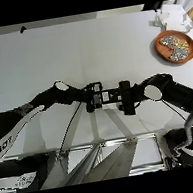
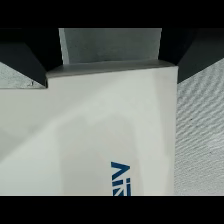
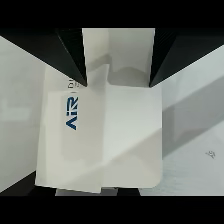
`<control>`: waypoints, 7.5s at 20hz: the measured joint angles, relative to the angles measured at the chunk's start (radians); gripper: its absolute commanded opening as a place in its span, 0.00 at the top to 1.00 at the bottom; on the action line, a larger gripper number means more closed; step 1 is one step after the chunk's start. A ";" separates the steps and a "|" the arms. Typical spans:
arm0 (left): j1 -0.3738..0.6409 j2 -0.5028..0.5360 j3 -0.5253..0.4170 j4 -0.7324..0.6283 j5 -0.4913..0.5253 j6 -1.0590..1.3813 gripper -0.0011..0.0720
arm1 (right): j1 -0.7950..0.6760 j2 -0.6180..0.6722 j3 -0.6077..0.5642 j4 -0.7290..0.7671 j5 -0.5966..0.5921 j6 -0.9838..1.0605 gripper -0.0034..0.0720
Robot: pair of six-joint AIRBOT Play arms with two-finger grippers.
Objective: Fold the box and place the chain.
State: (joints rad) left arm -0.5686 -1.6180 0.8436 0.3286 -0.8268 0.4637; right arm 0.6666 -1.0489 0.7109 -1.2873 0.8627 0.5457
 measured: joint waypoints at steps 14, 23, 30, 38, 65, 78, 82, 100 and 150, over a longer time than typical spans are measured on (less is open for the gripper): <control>0.000 0.000 0.000 0.000 0.000 0.000 0.89 | 0.000 0.001 -0.003 0.042 0.029 0.000 0.32; 0.000 0.000 0.000 0.000 0.000 0.000 0.89 | 0.000 0.001 -0.003 0.045 0.005 -0.001 0.23; 0.000 0.000 0.000 0.000 0.000 0.000 0.89 | 0.000 0.001 -0.004 0.021 -0.022 -0.003 0.24; 0.000 0.000 0.000 0.000 0.000 0.000 0.89 | 0.000 0.051 -0.004 0.014 -0.066 -0.004 0.24; 0.000 0.000 0.000 0.000 0.000 0.000 0.89 | -0.073 -0.001 0.013 0.397 -0.114 -0.279 0.34; 0.000 0.000 0.000 0.000 0.000 0.000 0.89 | -0.073 -0.021 0.013 0.386 -0.150 -0.282 0.38; 0.000 0.000 0.000 0.000 0.000 0.000 0.89 | -0.074 -0.023 0.013 0.373 -0.155 -0.283 0.42; 0.000 0.000 0.000 0.000 0.000 0.000 0.89 | -0.106 0.023 0.040 0.456 -0.064 -0.367 0.42; 0.000 0.000 0.000 0.000 0.000 0.000 0.89 | -0.108 -0.097 0.103 0.412 0.048 -0.385 0.39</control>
State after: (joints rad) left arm -0.5686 -1.6180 0.8436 0.3286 -0.8268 0.4633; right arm 0.5591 -1.1458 0.8139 -0.8757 0.9112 0.1612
